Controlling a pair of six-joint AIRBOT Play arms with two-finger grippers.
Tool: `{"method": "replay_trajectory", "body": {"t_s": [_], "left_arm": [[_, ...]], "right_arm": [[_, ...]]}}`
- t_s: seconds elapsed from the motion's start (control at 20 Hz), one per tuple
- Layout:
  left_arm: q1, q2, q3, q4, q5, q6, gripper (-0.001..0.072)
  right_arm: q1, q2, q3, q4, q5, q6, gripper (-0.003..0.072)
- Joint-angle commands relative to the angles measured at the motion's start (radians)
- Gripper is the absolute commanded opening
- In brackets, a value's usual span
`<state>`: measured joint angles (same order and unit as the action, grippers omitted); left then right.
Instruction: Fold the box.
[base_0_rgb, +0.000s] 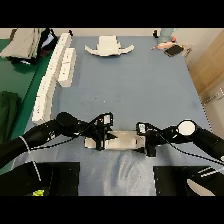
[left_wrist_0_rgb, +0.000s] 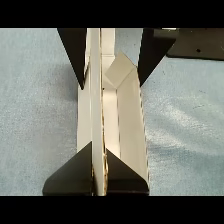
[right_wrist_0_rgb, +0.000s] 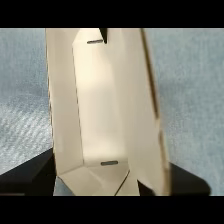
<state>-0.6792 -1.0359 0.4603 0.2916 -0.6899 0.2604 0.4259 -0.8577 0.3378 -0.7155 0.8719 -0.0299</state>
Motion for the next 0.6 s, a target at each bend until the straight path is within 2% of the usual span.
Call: {"method": "replay_trajectory", "body": {"t_s": [0.0,0.4,0.55], "left_arm": [[0.0,0.001,0.0,0.0,0.002,0.0,0.0018],[0.0,0.001,0.0,0.0,0.002,0.0,0.0018],[0.0,0.001,0.0,0.0,0.002,0.0,0.0018]], "right_arm": [[-0.017,0.0,-0.044,0.057,-0.061,-0.113,0.0706],[-0.017,-0.051,-0.055,0.108,-0.095,-0.18,0.0687],[-0.017,-0.053,-0.055,0.103,-0.096,-0.179,0.0647]]}}
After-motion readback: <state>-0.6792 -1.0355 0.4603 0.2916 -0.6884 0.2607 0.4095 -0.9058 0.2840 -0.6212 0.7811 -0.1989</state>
